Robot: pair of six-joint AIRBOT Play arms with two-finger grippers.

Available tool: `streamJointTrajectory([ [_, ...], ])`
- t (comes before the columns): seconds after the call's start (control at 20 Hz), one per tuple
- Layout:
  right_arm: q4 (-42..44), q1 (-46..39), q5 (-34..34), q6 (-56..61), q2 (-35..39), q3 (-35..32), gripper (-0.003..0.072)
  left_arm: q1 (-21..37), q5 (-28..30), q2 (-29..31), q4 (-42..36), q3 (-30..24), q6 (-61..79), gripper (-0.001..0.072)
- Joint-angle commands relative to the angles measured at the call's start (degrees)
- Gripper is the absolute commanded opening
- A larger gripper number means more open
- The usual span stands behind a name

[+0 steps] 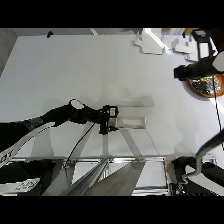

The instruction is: Fold the box and place the chain.

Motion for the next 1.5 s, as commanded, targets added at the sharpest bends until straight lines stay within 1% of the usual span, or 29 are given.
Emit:
streamJointTrajectory([
  [0.0,0.0,-12.0,-8.7,-2.4,-5.7,0.9,0.0233,0.0,0.0,0.0,0.0,0.0,0.0,0.0135],
  [0.15,1.1,-18.6,-11.8,-2.5,-10.1,0.9,0.0233,0.0,0.0,0.0,0.0,0.0,0.0,0.0135],
  [0.35,1.2,-22.2,-15.4,-2.5,-15.2,0.9,0.0233,0.0,0.0,0.0,0.0,0.0,0.0,0.0135],
  [0.45,1.2,-23.5,-16.2,-2.5,-17.5,0.9,0.0233,0.0,0.0,0.0,0.0,0.0,0.0,0.0135],
  [0.6,1.2,-24.9,-15.5,-1.5,-19.8,0.9,0.023,0.0,0.0,0.0,0.0,0.0,0.0,0.0135],
  [0.65,1.2,-25.2,-14.9,-1.4,-20.5,0.9,0.0215,0.0,0.0,0.0,0.0,0.0,0.0,0.0135],
  [0.9,2.2,-25.8,-12.7,-1.5,-21.9,0.9,0.0215,0.0,0.0,0.0,0.0,0.0,0.0,0.0135],
  [1.35,2.5,-25.8,-13.1,-1.4,-22.9,0.9,0.0213,0.0,0.0,0.0,0.0,0.0,0.0,0.0135],
  [1.45,3.1,-25.8,-13.2,-1.5,-22.9,0.9,0.0126,0.0,0.0,0.0,0.0,0.0,0.0,0.0135],
])
